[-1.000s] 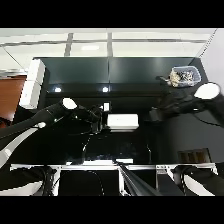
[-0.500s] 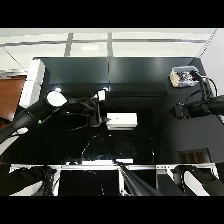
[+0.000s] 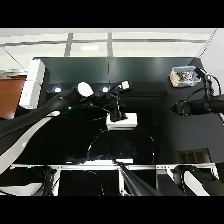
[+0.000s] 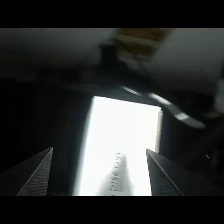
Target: Fold the box and place the chain.
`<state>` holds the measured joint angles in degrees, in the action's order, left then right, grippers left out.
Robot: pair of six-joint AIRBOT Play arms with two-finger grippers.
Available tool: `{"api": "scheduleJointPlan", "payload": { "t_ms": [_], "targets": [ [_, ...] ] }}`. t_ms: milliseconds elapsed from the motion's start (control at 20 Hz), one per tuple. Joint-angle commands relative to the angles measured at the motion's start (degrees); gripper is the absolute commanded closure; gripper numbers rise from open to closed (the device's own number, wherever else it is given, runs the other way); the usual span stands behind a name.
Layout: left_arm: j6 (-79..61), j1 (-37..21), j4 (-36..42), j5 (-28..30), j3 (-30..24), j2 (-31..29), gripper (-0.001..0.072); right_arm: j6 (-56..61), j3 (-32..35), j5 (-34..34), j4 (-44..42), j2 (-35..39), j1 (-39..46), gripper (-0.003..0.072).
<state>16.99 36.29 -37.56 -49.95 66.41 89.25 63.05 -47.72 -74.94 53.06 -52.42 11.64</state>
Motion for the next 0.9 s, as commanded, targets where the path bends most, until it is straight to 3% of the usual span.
{"api": "scheduleJointPlan", "payload": {
  "t_ms": [0,400,600,850],
  "targets": [
    [3.87,0.81,-4.96,-5.73,3.19,3.37,0.0,-0.92,0.0,0.7,1.51,0.02,0.04,0.0668],
    [7.74,1.14,-10.12,-10.51,4.63,3.37,0.0,-1.4,2.1,3.19,1.64,0.02,0.04,0.0667],
    [13.84,3.89,-18.51,-10.47,6.78,3.41,0.0001,-1.38,2.34,3.21,1.62,0.02,0.04,0.0668],
    [31.06,9.29,-31.43,-10.71,11.02,6.62,0.0002,-1.36,2.34,3.19,1.55,0.02,0.04,0.0667]
  ]
}}
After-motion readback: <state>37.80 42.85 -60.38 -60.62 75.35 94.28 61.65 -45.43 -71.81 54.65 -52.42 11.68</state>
